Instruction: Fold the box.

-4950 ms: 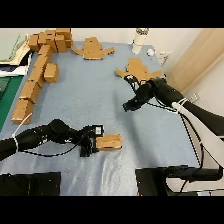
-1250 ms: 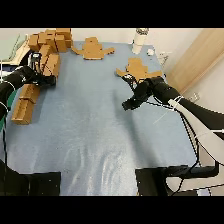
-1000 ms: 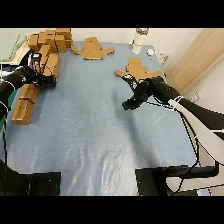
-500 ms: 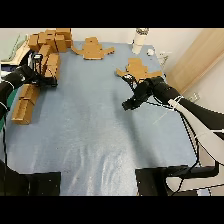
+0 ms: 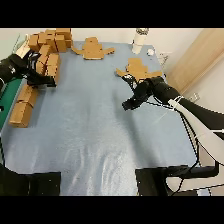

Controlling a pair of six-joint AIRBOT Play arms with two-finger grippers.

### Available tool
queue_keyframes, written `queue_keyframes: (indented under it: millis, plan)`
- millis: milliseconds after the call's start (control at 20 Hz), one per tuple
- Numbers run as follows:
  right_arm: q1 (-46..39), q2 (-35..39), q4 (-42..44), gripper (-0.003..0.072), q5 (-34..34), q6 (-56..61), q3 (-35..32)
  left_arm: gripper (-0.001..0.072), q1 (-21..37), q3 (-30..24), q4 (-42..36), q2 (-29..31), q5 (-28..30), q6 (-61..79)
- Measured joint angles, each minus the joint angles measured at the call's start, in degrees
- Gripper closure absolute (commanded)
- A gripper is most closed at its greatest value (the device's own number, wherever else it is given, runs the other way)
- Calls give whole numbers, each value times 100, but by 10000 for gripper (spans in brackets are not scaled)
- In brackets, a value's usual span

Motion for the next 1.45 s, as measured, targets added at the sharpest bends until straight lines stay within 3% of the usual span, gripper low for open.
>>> queue_keyframes:
  millis: [50, 300, 500, 700, 1100, 1250, 1450]
  plan:
    - [0, 0, -2, 683, 0, 2, 0, 695, -20, 74, -164, 37, -236, 0]
    - [0, 0, 0, 683, 0, 2, 0, 701, -328, 219, -1318, 291, -1373, 426]
    - [0, 0, -2, 683, 0, 2, 0, 701, -1067, 61, -1412, 846, -1683, 756]
    - [0, 0, -2, 683, 0, 2, 0, 701, -1947, -664, -1215, 1700, -1362, 1021]
    - [0, 0, 0, 683, 0, 2, 0, 695, -3261, -3213, -1086, 3353, -35, 1220]
    - [0, 0, -2, 683, 0, 2, 0, 695, -3416, -3698, -1078, 3576, 11, 1196]
    - [0, 0, -2, 683, 0, 2, 0, 695, -3486, -3899, -1086, 3672, -264, 1086]
